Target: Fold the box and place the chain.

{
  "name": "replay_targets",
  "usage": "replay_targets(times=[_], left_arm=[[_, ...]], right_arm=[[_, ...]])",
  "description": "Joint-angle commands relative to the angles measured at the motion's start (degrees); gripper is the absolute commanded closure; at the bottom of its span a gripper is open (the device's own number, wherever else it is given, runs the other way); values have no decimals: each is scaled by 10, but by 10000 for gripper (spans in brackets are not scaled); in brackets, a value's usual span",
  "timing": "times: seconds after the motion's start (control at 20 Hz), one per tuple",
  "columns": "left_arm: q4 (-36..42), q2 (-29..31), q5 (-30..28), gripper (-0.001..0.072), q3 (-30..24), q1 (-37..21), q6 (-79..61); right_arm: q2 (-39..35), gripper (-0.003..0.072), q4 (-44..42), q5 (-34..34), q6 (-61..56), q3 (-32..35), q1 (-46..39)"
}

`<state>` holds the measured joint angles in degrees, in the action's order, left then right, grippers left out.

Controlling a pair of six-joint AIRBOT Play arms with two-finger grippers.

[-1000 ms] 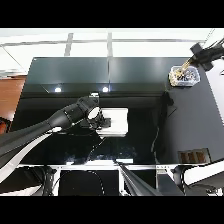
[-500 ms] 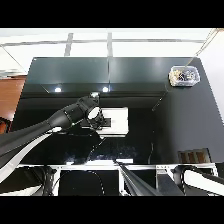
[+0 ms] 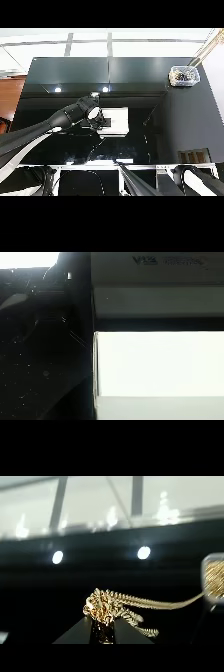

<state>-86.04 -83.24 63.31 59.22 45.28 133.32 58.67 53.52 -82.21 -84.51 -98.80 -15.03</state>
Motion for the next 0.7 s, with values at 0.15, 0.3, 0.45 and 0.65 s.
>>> replay_targets(times=[0.15,0.3,0.45,0.65], left_arm=[[0,0,-1,680,0,0,0],[0,0,-2,680,0,0,0],[0,0,0,680,0,0,0],[0,0,0,680,0,0,0]], right_arm=[[-88,679,-123,-77,70,267,113],[-87,680,-206,1,93,380,182],[-85,680,-235,91,98,444,246],[-74,679,-254,196,58,483,311]])
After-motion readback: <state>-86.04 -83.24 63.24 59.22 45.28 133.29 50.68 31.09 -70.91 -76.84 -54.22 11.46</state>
